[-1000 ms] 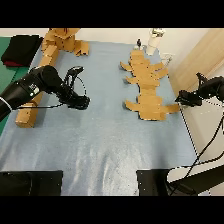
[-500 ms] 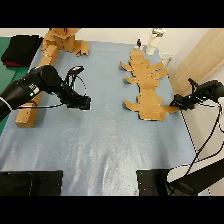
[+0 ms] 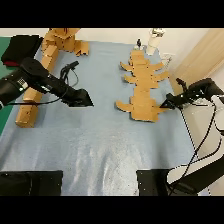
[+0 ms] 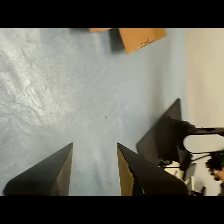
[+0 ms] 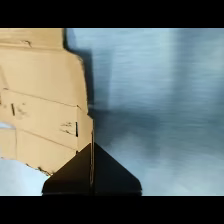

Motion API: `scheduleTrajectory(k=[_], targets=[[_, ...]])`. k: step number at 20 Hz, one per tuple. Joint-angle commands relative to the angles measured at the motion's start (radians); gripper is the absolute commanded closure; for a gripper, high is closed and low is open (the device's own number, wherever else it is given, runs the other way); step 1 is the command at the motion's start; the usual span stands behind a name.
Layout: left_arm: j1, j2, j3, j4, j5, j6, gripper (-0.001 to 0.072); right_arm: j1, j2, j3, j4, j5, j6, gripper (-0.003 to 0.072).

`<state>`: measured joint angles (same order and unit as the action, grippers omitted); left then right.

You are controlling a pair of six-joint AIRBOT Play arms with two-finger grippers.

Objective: Fold the box.

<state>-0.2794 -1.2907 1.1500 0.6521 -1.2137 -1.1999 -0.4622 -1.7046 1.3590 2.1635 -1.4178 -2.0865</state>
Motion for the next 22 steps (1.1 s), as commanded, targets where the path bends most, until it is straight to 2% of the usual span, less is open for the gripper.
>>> scheduleTrajectory(k=[1, 4, 7, 12, 17, 22], targets=[[0.1, -0.001, -0.006, -0.092, -0.129, 0.062, 0.0289, 0.082, 0.037, -0.062, 0.152, -0.077, -0.018, 0.0686], [0.129, -0.001, -0.045, -0.092, -0.184, 0.096, 0.029, 0.194, 0.152, -0.237, 0.241, -0.007, -0.069, 0.0686], [0.129, -0.001, -0.129, -0.093, -0.169, 0.123, 0.0289, 0.31, 0.298, -0.437, 0.278, 0.132, -0.105, 0.0686], [0.129, -0.005, -0.256, -0.1, -0.09, 0.203, 0.029, 0.526, 0.507, -0.726, 0.29, 0.467, -0.121, 0.0686], [0.13, -0.078, -0.272, -0.111, -0.066, 0.25, 0.029, 0.69, 0.632, -0.856, 0.312, 0.669, -0.121, 0.0686], [0.13, -0.176, -0.272, -0.135, 0.017, 0.304, 0.029, 0.769, 0.684, -0.877, 0.301, 0.754, -0.12, 0.0686]])
